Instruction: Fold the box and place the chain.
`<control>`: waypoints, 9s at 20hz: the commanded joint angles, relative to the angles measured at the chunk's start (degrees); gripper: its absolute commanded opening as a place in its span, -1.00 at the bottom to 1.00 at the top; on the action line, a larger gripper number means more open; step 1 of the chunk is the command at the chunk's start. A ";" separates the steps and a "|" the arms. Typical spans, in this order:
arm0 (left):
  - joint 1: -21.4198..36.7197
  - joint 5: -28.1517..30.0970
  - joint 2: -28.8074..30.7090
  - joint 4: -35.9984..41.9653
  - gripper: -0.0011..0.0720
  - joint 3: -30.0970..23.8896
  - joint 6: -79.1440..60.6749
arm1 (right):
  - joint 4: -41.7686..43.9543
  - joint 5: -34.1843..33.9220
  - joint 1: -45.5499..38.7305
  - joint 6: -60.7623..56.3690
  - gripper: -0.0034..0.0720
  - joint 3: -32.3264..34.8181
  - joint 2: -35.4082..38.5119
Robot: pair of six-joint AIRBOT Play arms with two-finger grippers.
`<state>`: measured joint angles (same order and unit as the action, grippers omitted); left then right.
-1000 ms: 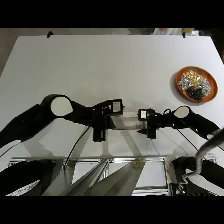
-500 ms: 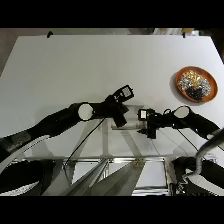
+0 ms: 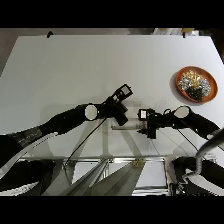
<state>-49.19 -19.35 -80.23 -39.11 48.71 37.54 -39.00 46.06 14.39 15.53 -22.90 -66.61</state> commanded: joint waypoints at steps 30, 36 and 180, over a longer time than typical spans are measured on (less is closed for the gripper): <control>10.60 -29.05 1.38 -24.37 -0.17 -1.81 -18.34 | 0.02 0.00 0.02 -0.02 0.14 -0.02 0.04; 9.77 -27.23 1.38 -19.87 -0.02 -1.81 -27.26 | 0.02 0.00 0.00 -0.02 0.14 -0.02 0.07; -4.48 -47.32 -13.40 -41.11 -0.89 19.08 99.34 | 0.00 0.00 0.00 -0.02 0.14 -0.02 0.04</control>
<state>-53.41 -66.54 -93.45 -79.66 67.83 136.88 -38.92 46.02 14.41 15.44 -22.90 -66.59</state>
